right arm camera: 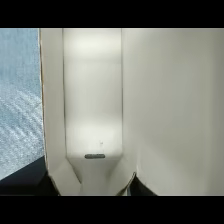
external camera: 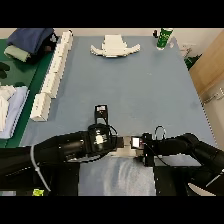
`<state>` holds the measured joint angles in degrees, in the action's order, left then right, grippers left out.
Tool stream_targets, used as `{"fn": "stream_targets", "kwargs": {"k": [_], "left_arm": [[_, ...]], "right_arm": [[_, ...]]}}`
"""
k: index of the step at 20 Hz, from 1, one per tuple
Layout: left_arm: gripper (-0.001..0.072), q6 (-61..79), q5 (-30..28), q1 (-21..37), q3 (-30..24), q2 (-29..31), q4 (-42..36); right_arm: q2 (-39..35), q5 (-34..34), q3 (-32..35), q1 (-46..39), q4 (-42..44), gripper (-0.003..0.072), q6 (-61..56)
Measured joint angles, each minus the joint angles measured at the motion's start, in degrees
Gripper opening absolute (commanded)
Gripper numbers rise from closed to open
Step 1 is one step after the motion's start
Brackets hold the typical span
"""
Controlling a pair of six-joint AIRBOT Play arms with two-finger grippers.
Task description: Fold the box.
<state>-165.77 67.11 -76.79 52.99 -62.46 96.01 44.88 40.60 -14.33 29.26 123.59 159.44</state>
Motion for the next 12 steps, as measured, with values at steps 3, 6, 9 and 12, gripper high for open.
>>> {"fn": "stream_targets", "kwargs": {"k": [3, 6, 9, 12], "left_arm": [[0.0004, 0.1, 2.0, 0.0, 0.1, 4.4, 0.4], [0.0014, 2.4, 3.0, 0.3, 0.1, 6.8, 1.3], [0.0014, 9.6, 3.4, 2.6, 0.1, 7.7, 2.0], [0.0014, 21.6, 3.2, 7.5, 0.1, 8.8, 1.4]], "right_arm": [[0.0, 0.0, 0.0, 0.0, 0.0, 0.0427, 0.0], [0.0, 0.0, 0.0, 0.0, 0.0, 0.0427, 0.0], [0.0, 0.0, 0.0, 0.0, 0.0, 0.0427, 0.0], [0.0, 0.0, 0.0, 0.0, 0.0, 0.0427, 0.0]]}}
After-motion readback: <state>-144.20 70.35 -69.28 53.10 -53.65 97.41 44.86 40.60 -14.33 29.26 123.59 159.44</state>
